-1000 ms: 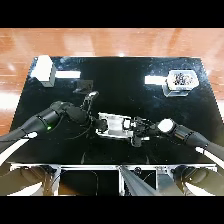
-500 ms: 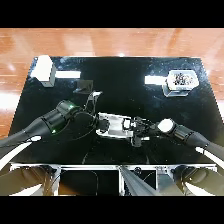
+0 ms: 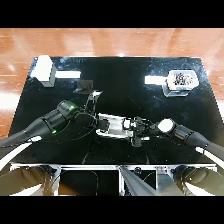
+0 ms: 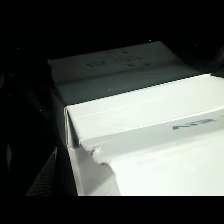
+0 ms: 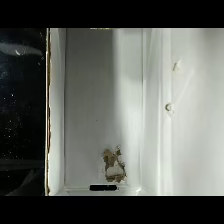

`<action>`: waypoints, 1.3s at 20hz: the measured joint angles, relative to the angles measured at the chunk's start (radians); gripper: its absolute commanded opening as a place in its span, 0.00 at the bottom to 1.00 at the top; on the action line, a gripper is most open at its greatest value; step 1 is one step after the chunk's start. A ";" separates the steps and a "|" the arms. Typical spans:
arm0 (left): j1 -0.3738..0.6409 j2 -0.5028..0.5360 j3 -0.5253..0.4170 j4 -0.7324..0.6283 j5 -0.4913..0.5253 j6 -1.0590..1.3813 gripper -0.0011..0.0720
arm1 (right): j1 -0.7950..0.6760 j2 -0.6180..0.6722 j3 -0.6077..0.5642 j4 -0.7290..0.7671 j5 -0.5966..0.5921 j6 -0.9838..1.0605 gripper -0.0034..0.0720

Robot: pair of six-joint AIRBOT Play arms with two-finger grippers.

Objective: Fold the box and place the chain.

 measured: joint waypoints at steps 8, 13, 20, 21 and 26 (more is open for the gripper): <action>0.000 -0.002 0.000 -0.001 0.016 -0.068 0.74 | 0.000 0.000 0.000 0.000 0.000 0.000 0.62; -0.003 -0.024 0.006 0.022 0.055 -0.113 0.68 | 0.000 0.000 0.000 0.000 0.001 0.000 0.62; -0.061 -0.093 0.093 0.138 0.131 -0.191 0.55 | 0.000 0.000 0.000 0.000 0.001 0.000 0.62; -0.066 -0.101 0.102 0.149 0.146 -0.200 0.55 | 0.000 0.000 0.000 0.000 0.001 0.000 0.62; -0.089 -0.137 0.125 0.179 0.177 -0.218 0.54 | 0.000 0.000 0.000 0.000 0.001 0.000 0.62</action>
